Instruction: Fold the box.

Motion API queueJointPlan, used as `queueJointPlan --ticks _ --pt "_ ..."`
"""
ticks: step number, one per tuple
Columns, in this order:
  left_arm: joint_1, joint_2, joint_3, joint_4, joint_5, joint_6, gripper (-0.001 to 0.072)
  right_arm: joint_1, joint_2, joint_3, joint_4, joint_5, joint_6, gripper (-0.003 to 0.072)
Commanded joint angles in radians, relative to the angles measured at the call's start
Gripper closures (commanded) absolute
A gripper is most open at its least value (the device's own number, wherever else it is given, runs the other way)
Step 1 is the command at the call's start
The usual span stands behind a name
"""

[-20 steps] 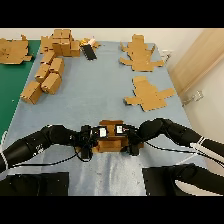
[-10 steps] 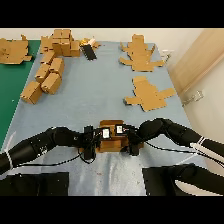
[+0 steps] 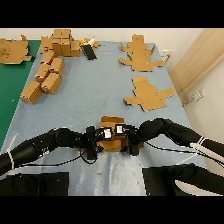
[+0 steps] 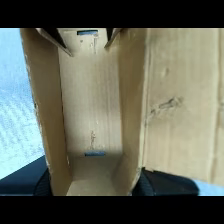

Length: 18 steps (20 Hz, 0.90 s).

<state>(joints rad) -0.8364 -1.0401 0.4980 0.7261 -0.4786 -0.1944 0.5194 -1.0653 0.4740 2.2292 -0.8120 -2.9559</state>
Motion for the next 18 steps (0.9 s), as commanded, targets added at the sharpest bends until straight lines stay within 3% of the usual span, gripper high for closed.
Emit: queueJointPlan --ticks 1,7,8,9,10,14,18 --pt "0.001 -0.002 0.0 -0.009 0.004 -0.001 0.0325 0.0 0.0 0.0 0.001 -0.001 0.001 0.0125" --pt "0.003 -0.001 0.0 -0.007 0.0 -0.021 0.0327 0.0 0.0 0.0 0.001 -0.001 0.001 0.0125" --pt "0.003 0.001 0.0 0.02 -0.001 -0.064 0.0379 0.0 0.0 0.0 0.001 -0.001 0.001 0.0125" --pt "0.003 0.008 0.0 0.1 -0.027 -0.14 0.0594 0.0 0.0 0.0 0.001 -0.001 0.001 0.0125" --pt "0.003 0.019 0.0 0.206 -0.082 -0.22 0.0698 0.0 0.0 0.0 0.001 -0.001 0.001 0.0125" --pt "0.003 0.138 0.038 0.623 -0.304 -0.78 0.0699 0.0 0.0 0.0 0.0 -0.001 0.001 0.0125" --pt "0.003 0.364 0.09 0.832 -0.364 -1.221 0.0699 0.0 0.0 0.0 -0.007 -0.001 0.001 0.0125"
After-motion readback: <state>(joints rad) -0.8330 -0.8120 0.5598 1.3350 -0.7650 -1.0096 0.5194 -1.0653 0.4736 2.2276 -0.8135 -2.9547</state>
